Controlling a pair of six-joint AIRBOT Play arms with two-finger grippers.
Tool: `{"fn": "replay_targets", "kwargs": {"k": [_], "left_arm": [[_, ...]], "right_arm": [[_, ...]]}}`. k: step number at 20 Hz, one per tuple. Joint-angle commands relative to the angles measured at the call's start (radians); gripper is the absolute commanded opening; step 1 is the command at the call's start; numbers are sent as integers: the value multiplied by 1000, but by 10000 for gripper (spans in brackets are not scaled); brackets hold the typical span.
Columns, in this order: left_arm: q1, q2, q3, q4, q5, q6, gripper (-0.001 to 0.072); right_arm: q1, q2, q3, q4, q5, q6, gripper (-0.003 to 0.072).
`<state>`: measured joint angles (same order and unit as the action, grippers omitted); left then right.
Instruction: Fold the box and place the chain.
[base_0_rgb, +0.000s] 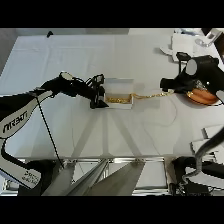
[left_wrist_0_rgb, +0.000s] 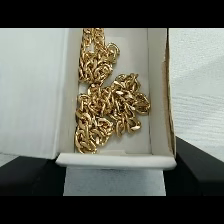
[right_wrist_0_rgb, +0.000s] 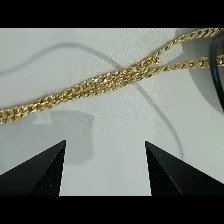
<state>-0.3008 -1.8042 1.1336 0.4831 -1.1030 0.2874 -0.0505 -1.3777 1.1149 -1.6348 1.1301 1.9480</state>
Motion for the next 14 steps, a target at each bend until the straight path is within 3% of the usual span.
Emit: {"fn": "replay_targets", "kwargs": {"k": [1, 11, 12, 14], "left_arm": [[0, 0, 0, 0, 0, 0, 394], [0, 0, 0, 0, 0, 0, 394], [0, 0, 0, 0, 0, 0, 394], [0, 0, 0, 0, 0, 0, 394]], "right_arm": [[-12, -65, -4, -3, -71, 193, 574], [-6, -219, -4, -11, -169, 307, 553], [-6, -224, -4, -11, -180, 309, 528], [-6, -230, -4, -18, -189, 352, 391]]}}
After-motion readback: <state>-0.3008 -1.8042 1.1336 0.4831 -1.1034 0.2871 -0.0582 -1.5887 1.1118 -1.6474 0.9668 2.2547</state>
